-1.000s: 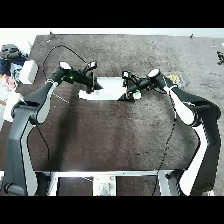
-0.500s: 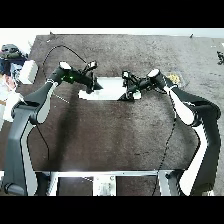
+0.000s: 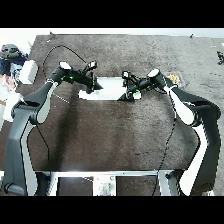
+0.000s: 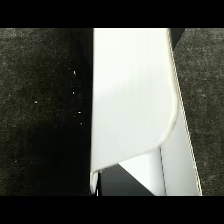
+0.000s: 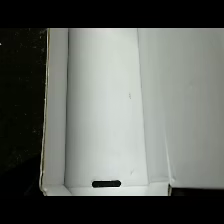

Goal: Fold the box and place the chain.

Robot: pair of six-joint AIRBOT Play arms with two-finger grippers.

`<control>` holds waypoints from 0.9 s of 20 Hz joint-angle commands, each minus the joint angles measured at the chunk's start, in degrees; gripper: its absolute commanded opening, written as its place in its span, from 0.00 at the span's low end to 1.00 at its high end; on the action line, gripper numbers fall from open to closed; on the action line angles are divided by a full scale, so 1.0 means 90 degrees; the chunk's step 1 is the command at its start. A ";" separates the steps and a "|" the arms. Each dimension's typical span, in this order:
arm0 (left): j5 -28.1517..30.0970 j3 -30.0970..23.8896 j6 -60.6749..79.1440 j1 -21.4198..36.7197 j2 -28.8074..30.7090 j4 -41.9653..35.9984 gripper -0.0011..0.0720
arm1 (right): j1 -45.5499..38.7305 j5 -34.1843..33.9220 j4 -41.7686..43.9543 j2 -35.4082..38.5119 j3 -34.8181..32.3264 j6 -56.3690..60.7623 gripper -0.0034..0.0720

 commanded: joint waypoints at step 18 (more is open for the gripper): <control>-0.1860 -0.0002 -0.0964 0.0954 0.0848 -0.1158 0.09 | 0.0007 0.0002 0.0000 -0.0005 0.0007 0.0000 0.64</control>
